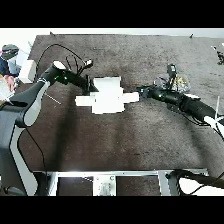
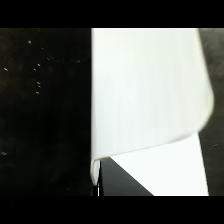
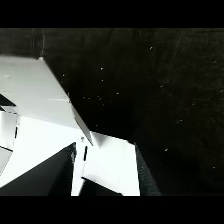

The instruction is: Fold the box and place the chain.

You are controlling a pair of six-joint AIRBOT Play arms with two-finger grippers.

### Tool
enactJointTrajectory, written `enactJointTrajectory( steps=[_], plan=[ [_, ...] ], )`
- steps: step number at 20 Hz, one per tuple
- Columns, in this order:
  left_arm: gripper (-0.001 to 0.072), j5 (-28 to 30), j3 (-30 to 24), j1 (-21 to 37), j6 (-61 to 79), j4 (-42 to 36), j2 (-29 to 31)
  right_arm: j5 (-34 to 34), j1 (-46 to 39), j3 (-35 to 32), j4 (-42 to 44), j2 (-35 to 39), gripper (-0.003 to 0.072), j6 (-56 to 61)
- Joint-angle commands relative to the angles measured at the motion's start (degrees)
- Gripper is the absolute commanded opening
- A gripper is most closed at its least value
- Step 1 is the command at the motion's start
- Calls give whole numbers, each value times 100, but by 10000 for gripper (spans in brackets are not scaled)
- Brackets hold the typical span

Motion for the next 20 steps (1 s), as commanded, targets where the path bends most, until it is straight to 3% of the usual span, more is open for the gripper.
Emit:
enactJointTrajectory(
  steps=[1, 10, 14, 15, 16, 17, 20],
  plan=[
    [12, 149, -46, -2, 833, -2, -42, 31, -109, -2, -94, 79, 408, 2],
    [12, 308, -46, -24, 857, 44, -273, -11, -96, 0, -577, 76, 408, -24],
    [13, 297, -46, -24, 855, 42, -273, 15, -83, 0, -772, 76, 409, -717],
    [13, 282, -46, -24, 850, 39, -273, 15, -37, 0, -822, 76, 418, -1010],
    [13, 286, -44, -24, 850, 39, -273, 13, 39, 0, -876, 76, 530, -1270],
    [13, 289, -44, -24, 850, 39, -273, 13, 162, 11, -964, 76, 555, -1565],
    [13, 302, -44, -24, 850, 37, -273, 37, 691, 221, -1569, -2, 555, -2177]
  ],
)
